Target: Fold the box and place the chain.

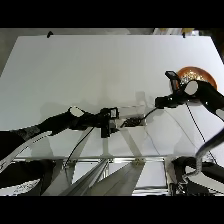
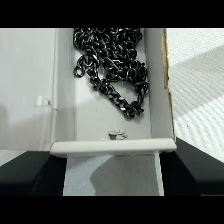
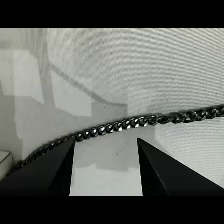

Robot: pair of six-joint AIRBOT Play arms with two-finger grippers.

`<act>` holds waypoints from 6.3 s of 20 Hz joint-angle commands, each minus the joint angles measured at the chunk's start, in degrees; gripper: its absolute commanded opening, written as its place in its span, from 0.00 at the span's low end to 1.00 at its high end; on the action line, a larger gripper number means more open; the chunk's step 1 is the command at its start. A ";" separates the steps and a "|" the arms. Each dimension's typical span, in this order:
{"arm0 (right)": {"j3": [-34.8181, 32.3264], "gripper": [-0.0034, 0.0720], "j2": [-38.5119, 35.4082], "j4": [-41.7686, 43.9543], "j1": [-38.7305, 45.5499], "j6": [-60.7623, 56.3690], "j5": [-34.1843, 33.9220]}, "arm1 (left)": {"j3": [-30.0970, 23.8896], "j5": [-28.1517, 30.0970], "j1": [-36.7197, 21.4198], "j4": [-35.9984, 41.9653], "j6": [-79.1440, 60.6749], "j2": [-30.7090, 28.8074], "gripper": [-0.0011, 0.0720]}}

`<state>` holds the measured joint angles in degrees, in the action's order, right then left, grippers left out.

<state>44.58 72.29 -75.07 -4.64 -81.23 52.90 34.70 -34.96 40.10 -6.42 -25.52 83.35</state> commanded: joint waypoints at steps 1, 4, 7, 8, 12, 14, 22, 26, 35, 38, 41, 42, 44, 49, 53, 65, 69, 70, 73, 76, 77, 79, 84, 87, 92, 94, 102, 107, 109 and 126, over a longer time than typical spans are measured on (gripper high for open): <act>-0.22 0.57 0.98 -0.42 -0.28 -2.93 -1.90 | 0.02 0.00 0.00 0.00 0.00 0.00 0.52; -0.22 0.49 2.95 -2.14 -0.28 -4.55 -1.66 | 0.02 0.00 0.00 0.00 0.00 0.00 0.52; -0.22 0.48 3.89 -3.76 -0.28 -5.99 -1.79 | 0.02 0.00 0.00 0.00 0.00 0.00 0.52; -0.22 0.47 4.22 -4.00 -0.28 -5.99 -1.90 | 0.02 0.00 0.00 0.00 0.00 0.00 0.52; -0.22 0.34 5.53 -3.98 -0.28 -5.99 -1.99 | 0.02 0.00 0.00 0.00 0.00 0.00 0.52; -0.22 0.06 5.33 -3.96 -0.28 -5.88 -1.99 | 0.02 0.00 0.00 0.00 0.00 0.00 0.52; -0.22 0.06 -9.64 -3.69 -0.31 -5.25 2.43 | 0.02 0.00 0.00 0.00 0.00 0.00 0.52; -0.22 0.06 -20.20 1.01 -0.50 -2.67 5.90 | 0.02 0.02 0.00 0.00 0.00 0.00 0.52; -0.24 0.06 -29.38 2.91 -11.93 -0.72 12.26 | 0.02 -0.31 0.02 0.00 0.00 0.00 0.52; -0.24 0.06 -29.38 3.56 -14.97 -0.72 11.98 | 0.02 -0.42 0.00 0.00 0.00 0.00 0.52; -0.24 0.06 -29.38 3.56 -17.49 -0.72 11.61 | 0.02 -0.42 0.00 0.00 0.00 0.00 0.52; -0.24 0.06 -29.38 3.82 -18.18 -0.72 11.17 | 0.02 -0.42 0.00 0.00 0.00 0.00 0.52; -0.24 0.06 -29.38 7.26 -19.23 -0.70 9.79 | 0.02 -0.42 0.00 0.00 0.00 0.00 0.52; -0.24 0.06 -29.38 19.47 -22.36 4.02 5.99 | 0.02 -0.42 0.00 0.00 0.00 0.00 0.52; -0.24 0.06 -29.38 21.79 -23.04 5.40 5.01 | 0.02 -0.42 0.00 0.00 0.00 0.00 0.52; -0.57 0.07 -29.16 22.34 -23.02 10.43 4.98 | 0.02 -0.42 0.00 0.00 0.00 0.00 0.52; -4.17 0.07 -27.17 16.81 -23.02 8.81 3.76 | 0.02 -0.44 0.00 0.00 0.00 0.00 0.52; -5.44 0.07 -26.08 16.92 -23.02 8.83 2.78 | 0.02 -0.42 0.00 0.00 0.00 0.00 0.52; -7.41 0.07 -22.12 16.57 -23.02 9.31 1.01 | 0.02 -0.42 0.00 0.00 0.00 0.00 0.52; -7.26 0.56 -20.65 16.68 -23.02 9.27 1.60 | 0.02 -0.42 0.00 0.00 0.00 0.00 0.52; -6.84 0.68 -20.81 16.72 -23.02 9.27 2.40 | 0.02 -0.42 0.00 0.00 -0.02 0.00 0.52; -5.53 0.68 -21.24 16.83 -23.02 9.29 3.58 | 0.02 -0.42 0.00 0.00 0.00 0.00 0.52; 0.48 0.57 -22.16 13.53 -22.97 8.94 6.60 | 0.02 -0.42 0.00 0.00 0.00 0.00 0.52; 3.89 0.57 -22.34 6.16 -22.95 5.68 8.00 | 0.02 -0.42 0.00 0.00 0.00 0.00 0.52; 4.20 0.57 -22.40 1.51 -22.95 2.97 7.37 | 0.02 -0.42 0.00 0.00 0.00 0.00 0.52; 4.22 0.54 -22.40 1.62 -21.07 1.97 7.58 | 0.02 -0.42 0.00 0.00 0.00 0.00 0.52; 4.20 0.51 -17.03 1.25 -1.03 2.19 7.72 | 0.02 -0.42 0.00 0.00 0.00 0.00 0.52; 3.89 0.85 -6.10 -0.94 0.90 2.19 7.96 | 0.02 -0.42 0.00 0.00 -0.02 0.00 0.52; 3.91 0.82 -2.73 -1.68 0.90 1.86 7.45 | 0.02 -0.42 0.00 0.00 0.00 0.00 0.52; 3.89 0.56 6.69 -8.92 0.90 -4.09 1.36 | 0.02 -0.42 0.00 0.00 0.00 0.00 0.52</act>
<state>48.51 77.80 -83.40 -3.75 -84.55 55.09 34.70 -35.38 40.07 -6.39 -25.50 83.35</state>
